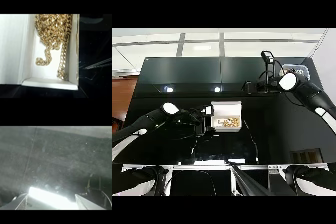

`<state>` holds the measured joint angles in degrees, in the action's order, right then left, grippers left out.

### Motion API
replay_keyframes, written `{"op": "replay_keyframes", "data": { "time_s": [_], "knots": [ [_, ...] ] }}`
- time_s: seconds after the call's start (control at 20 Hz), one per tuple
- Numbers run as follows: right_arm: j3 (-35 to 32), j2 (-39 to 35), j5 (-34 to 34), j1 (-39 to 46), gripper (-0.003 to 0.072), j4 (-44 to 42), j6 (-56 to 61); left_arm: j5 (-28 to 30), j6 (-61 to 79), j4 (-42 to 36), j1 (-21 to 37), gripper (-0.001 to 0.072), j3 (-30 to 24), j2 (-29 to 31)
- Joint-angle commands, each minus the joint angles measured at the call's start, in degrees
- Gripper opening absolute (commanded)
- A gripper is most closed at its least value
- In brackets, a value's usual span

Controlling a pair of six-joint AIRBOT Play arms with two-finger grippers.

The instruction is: Fold the box and place the chain.

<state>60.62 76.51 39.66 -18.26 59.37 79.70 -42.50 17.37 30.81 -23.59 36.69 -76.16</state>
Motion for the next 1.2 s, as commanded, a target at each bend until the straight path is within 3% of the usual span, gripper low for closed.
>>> {"op": "replay_keyframes", "data": {
  "time_s": [0.0, 0.25, 0.45, 0.65, 1.15],
  "knots": [
    [0.0, 0.9, 4.0, -0.1, 0.0705, -6.0, -8.1, 0.2, 0.0, 0.0, 0.0, 0.0488, 0.0, 0.0],
    [0.0, 0.9, 15.0, -0.1, 0.0705, -11.2, -27.7, 0.1, 0.0, 0.0, 0.0, 0.0488, 0.0, 0.0],
    [0.0, 0.9, 15.8, -2.3, 0.0705, -12.2, -44.2, 0.1, 0.0, 0.0, 0.0, 0.0488, 0.0, 0.0],
    [0.0, 0.9, 20.7, -4.7, 0.0705, -19.7, -57.3, 0.1, 0.0, 0.0, -0.1, 0.0488, 0.0, 0.0],
    [-3.7, 0.9, 23.2, -7.4, 0.0705, -19.8, -63.6, 0.0, 0.0, 0.0, -0.1, 0.0488, 0.0, 0.0]
  ]
}}
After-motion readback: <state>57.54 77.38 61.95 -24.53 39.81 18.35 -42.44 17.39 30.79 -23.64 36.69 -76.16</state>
